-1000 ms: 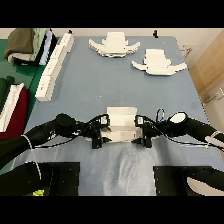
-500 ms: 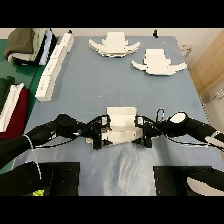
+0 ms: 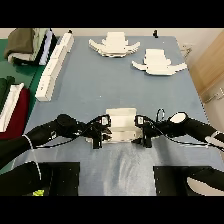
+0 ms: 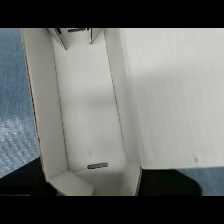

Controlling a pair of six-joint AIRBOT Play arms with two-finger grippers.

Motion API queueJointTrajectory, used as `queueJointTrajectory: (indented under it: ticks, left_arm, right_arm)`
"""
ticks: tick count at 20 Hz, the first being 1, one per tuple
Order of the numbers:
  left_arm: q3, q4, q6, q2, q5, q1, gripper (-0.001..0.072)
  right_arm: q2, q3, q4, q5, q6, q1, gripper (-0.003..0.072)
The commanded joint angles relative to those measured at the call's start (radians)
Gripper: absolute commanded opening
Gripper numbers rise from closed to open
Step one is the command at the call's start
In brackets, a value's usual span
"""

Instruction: Fold the box.

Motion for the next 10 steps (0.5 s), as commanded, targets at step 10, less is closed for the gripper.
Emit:
queueJointTrajectory:
  ticks: [10]
  left_arm:
    - [0.001,0.513,-0.733,0.285,-0.101,0.002,0.0017]
  right_arm:
    - [0.000,0.000,-0.002,0.000,-0.004,0.000,0.0542]
